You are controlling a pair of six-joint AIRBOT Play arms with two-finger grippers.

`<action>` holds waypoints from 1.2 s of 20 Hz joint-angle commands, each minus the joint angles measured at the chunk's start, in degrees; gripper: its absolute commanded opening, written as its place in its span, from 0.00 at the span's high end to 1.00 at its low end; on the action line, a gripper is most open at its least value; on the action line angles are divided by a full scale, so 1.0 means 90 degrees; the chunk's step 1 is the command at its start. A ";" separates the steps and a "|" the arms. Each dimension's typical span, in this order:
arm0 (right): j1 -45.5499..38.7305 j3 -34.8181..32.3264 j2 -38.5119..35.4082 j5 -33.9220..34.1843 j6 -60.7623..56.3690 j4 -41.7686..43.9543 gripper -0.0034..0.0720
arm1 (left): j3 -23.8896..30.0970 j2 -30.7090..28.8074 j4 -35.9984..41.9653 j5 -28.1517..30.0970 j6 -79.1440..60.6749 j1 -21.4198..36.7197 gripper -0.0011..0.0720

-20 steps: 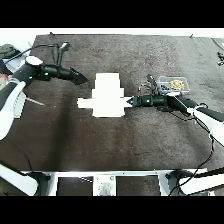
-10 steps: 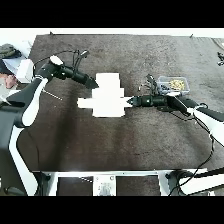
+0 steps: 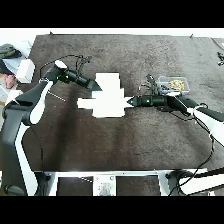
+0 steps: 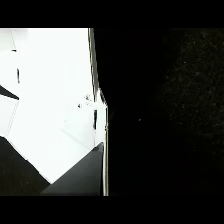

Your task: Fold the box and place the chain.

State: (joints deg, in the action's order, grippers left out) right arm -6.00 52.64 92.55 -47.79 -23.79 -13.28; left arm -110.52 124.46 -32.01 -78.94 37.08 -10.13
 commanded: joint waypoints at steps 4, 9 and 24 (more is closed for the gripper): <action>0.0005 0.0007 -0.0010 0.0000 0.0005 -0.0073 0.98 | -0.0019 0.0148 0.0083 -0.0500 -0.0073 -0.0005 0.27; 0.0005 0.0007 -0.0012 0.0000 0.0002 -0.0075 0.98 | -0.0019 0.0168 0.0085 -0.0525 -0.0180 -0.0007 0.52; -0.1265 0.0007 -0.1632 -0.0070 0.0066 -0.0107 0.51 | -0.0019 0.0148 0.0095 -0.0597 -0.4189 -0.0005 0.97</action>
State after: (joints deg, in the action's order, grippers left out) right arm -14.33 52.64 82.74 -47.99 -23.18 -14.17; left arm -110.63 125.91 -31.22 -85.71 11.38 -10.24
